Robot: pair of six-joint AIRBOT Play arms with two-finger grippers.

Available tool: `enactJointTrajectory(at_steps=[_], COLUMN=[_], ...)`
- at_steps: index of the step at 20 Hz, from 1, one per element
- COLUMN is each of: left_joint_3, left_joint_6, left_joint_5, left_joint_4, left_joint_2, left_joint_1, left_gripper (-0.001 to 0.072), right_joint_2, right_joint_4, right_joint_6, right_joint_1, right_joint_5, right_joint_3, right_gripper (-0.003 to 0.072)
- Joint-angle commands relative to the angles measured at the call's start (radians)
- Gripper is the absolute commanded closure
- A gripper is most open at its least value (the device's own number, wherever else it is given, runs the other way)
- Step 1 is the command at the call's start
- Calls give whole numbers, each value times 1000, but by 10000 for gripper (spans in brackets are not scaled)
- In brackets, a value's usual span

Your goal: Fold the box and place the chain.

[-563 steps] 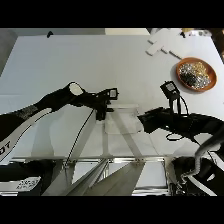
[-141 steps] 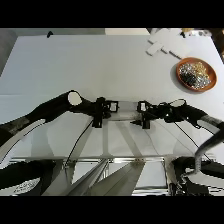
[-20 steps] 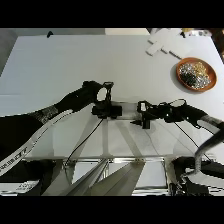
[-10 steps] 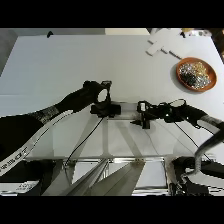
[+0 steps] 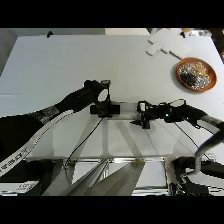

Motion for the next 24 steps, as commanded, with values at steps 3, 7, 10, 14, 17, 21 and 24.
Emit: enactJointTrajectory(at_steps=[3, 7, 10, 14, 17, 21, 24], left_joint_3=[90, 134, 134, 134, 134, 134, 133], left_joint_6=[19, 23, 14, -8, -58, -91, -91], left_joint_5=[-154, -216, -161, -124, -101, -90, -108], left_joint_4=[0, 27, 27, 27, 26, 26, 26], left_joint_2=[-54, -110, -110, -111, -111, -111, -111], left_joint_1=[-1, -21, -21, -21, -21, -26, -28], left_gripper=[430, 369, 382, 451, 451, 455, 518], right_joint_2=[1, 1, 1, 1, 1, 1, 1], right_joint_4=[0, 0, 0, 0, 0, 0, 0], right_joint_6=[0, 0, 0, 0, 0, 0, 0], right_joint_1=[0, 0, 0, 0, 0, 0, 0], right_joint_5=[1, 1, 1, 1, 1, 1, 1], right_joint_3=[0, 0, 0, 0, 0, 0, 0], right_gripper=[227, 227, 227, 227, 227, 227, 227])
